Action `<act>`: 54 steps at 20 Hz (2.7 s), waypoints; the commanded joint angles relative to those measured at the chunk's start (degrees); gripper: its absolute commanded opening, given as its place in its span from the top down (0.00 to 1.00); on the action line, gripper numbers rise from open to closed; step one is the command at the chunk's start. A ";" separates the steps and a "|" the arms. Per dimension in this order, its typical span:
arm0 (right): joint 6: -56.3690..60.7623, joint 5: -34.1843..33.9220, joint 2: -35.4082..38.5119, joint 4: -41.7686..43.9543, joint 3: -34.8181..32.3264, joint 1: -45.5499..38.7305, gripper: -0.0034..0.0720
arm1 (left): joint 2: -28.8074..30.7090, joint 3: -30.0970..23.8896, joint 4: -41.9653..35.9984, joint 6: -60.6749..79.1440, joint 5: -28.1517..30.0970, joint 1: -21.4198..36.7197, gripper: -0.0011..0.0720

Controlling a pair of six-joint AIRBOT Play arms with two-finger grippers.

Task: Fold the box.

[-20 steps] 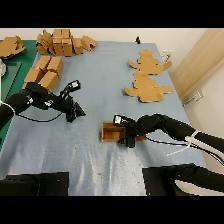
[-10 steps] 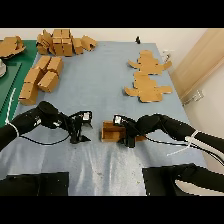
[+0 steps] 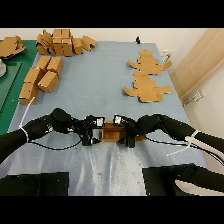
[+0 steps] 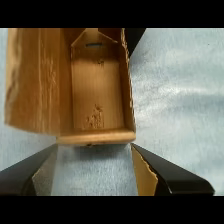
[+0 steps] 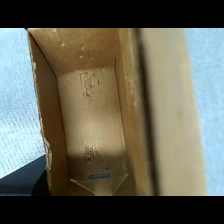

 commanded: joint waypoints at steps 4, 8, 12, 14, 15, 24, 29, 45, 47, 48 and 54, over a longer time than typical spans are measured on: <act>0.00 0.00 -0.04 -0.09 0.07 0.04 0.16 | -0.66 -0.04 -4.22 0.07 1.68 -2.25 0.01; 0.00 0.02 -0.04 -0.11 0.07 0.04 0.16 | -2.01 -0.04 -4.22 0.07 1.95 -2.25 0.01; 0.00 0.02 -0.04 -0.13 0.07 0.04 0.16 | -2.01 -0.07 -4.20 0.02 1.90 -2.25 0.01; 0.00 0.02 -0.04 -0.13 0.07 0.04 0.16 | -2.01 -0.07 -4.20 0.00 1.86 -2.25 0.01; 0.00 0.02 -0.04 -0.11 0.07 0.04 0.16 | -2.01 -0.07 -4.20 0.02 1.86 -2.25 0.01; 0.00 0.02 -0.04 -0.11 0.07 0.04 0.16 | -2.67 -0.07 -3.76 0.02 3.10 -3.28 0.19; 0.00 -0.02 -0.04 -0.02 0.07 0.04 0.16 | -2.67 -0.07 -3.76 0.02 3.10 -3.28 0.19; 0.00 0.00 -0.04 -0.09 0.07 0.04 0.16 | -2.73 -0.07 -4.02 0.04 2.95 -3.30 0.26; 0.00 0.00 -0.04 -0.09 0.07 0.04 0.16 | -2.73 -0.04 -4.15 0.04 2.99 -3.30 0.26; 0.00 -0.02 -0.04 -0.09 0.07 0.04 0.16 | -2.73 -0.07 -4.20 0.04 2.99 -3.30 0.26; 0.00 -0.02 -0.04 -0.11 0.07 0.04 0.16 | -2.73 -0.07 -4.17 0.04 2.99 -3.30 0.26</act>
